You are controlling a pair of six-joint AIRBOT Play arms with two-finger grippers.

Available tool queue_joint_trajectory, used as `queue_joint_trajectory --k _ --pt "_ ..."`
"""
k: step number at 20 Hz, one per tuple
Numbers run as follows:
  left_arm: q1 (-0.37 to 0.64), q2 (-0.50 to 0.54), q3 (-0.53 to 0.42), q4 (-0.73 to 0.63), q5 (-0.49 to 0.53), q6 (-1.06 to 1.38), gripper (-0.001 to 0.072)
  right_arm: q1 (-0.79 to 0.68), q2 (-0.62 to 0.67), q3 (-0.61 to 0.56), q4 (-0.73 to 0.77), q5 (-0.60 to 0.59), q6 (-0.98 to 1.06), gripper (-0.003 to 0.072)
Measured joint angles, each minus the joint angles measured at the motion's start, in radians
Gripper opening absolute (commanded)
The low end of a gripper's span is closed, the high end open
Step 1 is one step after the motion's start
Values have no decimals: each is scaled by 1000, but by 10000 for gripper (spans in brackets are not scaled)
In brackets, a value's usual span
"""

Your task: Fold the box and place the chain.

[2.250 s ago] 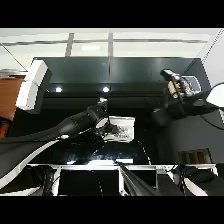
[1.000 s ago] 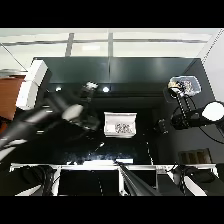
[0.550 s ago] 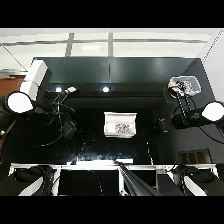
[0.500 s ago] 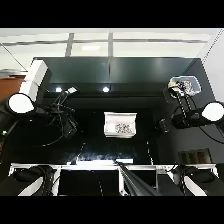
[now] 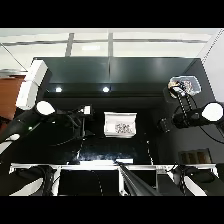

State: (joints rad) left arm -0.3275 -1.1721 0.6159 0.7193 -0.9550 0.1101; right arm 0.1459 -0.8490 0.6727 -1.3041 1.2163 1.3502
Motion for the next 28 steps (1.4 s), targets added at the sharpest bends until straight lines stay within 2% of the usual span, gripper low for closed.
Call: queue_joint_trajectory --k 4,11,16,28 --pt "-14 -101 15 -123 -7 120 707 0 0 0 8 -8 3 704" --pt "-52 -153 22 -187 23 164 707 0 0 0 13 -18 3 704" --pt "-80 -166 29 -203 82 155 707 0 0 0 13 -21 3 704" --pt "-99 -196 72 -148 63 96 708 0 0 0 13 -24 3 704"
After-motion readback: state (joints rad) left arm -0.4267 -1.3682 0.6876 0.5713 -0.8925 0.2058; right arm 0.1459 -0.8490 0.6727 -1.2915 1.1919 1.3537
